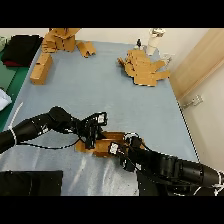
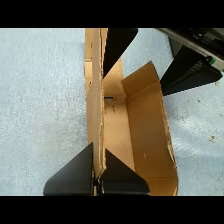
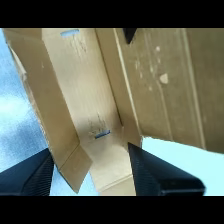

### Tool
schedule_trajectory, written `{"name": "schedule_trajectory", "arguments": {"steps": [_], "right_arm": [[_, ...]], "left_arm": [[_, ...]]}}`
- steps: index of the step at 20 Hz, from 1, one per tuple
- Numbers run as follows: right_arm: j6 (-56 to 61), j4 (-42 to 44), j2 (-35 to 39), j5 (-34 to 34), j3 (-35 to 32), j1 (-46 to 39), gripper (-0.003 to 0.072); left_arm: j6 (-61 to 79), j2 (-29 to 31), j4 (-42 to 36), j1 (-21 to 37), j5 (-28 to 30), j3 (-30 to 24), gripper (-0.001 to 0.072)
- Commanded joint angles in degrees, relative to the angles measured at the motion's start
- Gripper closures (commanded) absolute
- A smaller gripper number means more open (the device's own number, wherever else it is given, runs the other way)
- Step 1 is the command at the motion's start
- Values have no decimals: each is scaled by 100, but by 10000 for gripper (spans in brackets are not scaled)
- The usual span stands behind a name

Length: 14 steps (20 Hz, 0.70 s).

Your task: Fold the box.

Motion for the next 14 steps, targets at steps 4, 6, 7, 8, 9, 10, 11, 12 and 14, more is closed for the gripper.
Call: {"name": "schedule_trajectory", "arguments": {"steps": [4,6,7,8,9,10,11,12,14], "right_arm": [[-2,-280,155,9,4,-4,-27],[-2,-531,164,55,4,-4,-28],[-2,-632,164,76,4,-4,-28],[-2,-717,164,92,4,-7,-27],[-2,-752,164,92,4,-9,-27],[-2,-745,168,92,4,-22,-28],[-2,-734,205,116,2,-39,-28],[-46,-737,258,144,2,-39,-28],[-278,-627,363,157,2,-142,-27]], "left_arm": [[0,-2,0,-2,2,4,698],[2,-2,0,-2,4,4,698],[0,-2,0,-2,2,4,698],[2,-2,0,-2,-2,4,699],[0,-2,0,-2,0,4,699],[2,-2,0,-2,0,4,698],[2,-2,0,-2,2,4,699],[2,-2,0,-2,2,4,698],[2,-2,0,-2,2,4,698]]}}
